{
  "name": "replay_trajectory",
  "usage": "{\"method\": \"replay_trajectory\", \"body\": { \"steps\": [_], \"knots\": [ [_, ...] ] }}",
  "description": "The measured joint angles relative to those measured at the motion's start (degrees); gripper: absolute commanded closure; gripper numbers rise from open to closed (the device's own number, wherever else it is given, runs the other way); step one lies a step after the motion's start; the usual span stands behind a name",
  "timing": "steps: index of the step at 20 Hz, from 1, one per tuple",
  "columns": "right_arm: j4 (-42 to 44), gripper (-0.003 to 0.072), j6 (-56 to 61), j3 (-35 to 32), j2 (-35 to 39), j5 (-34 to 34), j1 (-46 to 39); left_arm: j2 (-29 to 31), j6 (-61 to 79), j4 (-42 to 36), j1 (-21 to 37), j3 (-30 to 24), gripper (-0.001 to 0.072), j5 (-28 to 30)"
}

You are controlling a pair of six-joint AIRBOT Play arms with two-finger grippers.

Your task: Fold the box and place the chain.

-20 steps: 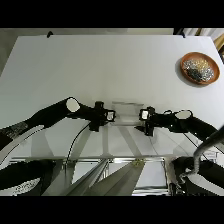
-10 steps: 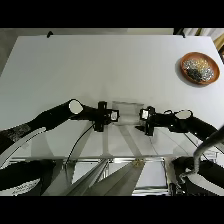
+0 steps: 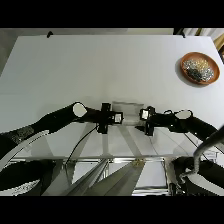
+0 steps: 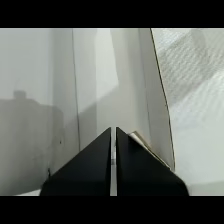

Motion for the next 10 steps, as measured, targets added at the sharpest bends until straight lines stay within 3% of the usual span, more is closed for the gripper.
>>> {"method": "replay_trajectory", "body": {
  "steps": [1,2,5,7,10],
  "knots": [
    [0.0,0.0424,0.0,0.0,0.0,0.0,0.0,-0.3,0.0,-0.1,-0.1,0.0,0.0522,0.0],
    [0.0,0.0424,0.0,0.0,0.0,0.0,0.0,-0.6,0.0,-0.2,-0.2,0.0,0.0498,0.0],
    [0.0,0.0424,0.0,0.0,0.0,0.0,0.0,-1.1,-0.1,-0.2,-0.3,0.0,0.0484,0.5],
    [0.0,0.0424,0.0,0.0,0.0,0.0,0.0,-1.2,-0.1,-0.2,-0.3,0.0,0.0395,1.0],
    [0.0,0.0424,-0.2,0.0,0.0,0.0,0.0,-1.4,-0.1,-0.3,-0.3,0.0,0.0364,1.3]
  ]
}}
